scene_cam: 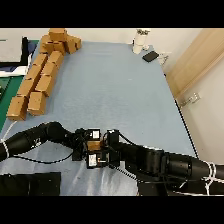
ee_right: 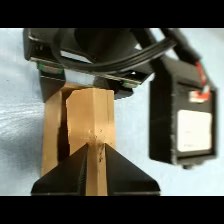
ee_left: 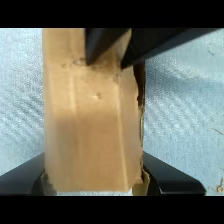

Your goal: Fold the box.

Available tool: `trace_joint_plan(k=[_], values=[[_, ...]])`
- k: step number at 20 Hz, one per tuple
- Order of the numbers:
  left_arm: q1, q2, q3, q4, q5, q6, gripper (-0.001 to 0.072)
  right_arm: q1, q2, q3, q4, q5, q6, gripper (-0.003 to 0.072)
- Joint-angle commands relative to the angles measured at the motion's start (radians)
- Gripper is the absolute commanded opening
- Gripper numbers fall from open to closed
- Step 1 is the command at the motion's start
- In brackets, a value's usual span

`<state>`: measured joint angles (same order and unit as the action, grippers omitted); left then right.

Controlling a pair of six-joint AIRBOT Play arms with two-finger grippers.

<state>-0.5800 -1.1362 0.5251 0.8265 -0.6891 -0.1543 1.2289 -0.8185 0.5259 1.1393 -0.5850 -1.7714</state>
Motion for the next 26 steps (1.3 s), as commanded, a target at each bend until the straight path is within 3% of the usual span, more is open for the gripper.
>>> trace_joint_plan(k=[1,13,14,15,18,19,21,23,26], values=[[0.000,0.000,0.000,0.000,0.000,0.000,0.0510,0.001,-0.027,-0.001,0.023,0.011,0.003,0.0166],[0.000,0.000,0.000,0.000,0.000,0.000,0.0510,0.064,-0.036,0.000,0.160,0.016,0.003,0.0170],[0.000,0.000,0.000,0.000,0.000,0.000,0.0510,0.064,-0.026,0.001,0.160,0.014,0.006,0.0203],[0.000,0.000,0.000,0.000,0.000,0.000,0.0510,0.063,-0.006,0.001,0.159,0.011,0.034,0.0338],[0.000,0.000,0.000,0.000,0.000,0.000,0.0510,0.063,0.108,0.000,0.183,-0.098,0.298,0.0365],[0.000,0.000,0.000,0.000,0.000,0.000,0.0510,0.063,0.153,0.000,0.227,-0.156,0.469,0.0348],[0.000,0.000,0.000,0.000,0.000,0.000,0.0510,0.063,0.224,-0.035,0.338,-0.192,0.800,0.0003],[0.000,0.000,0.000,0.000,0.000,0.000,0.0510,0.063,0.273,-0.124,0.415,-0.093,1.092,0.0002],[0.000,0.000,0.000,0.000,0.000,0.000,0.0510,0.051,0.284,-0.283,0.401,0.308,1.365,0.0002]])
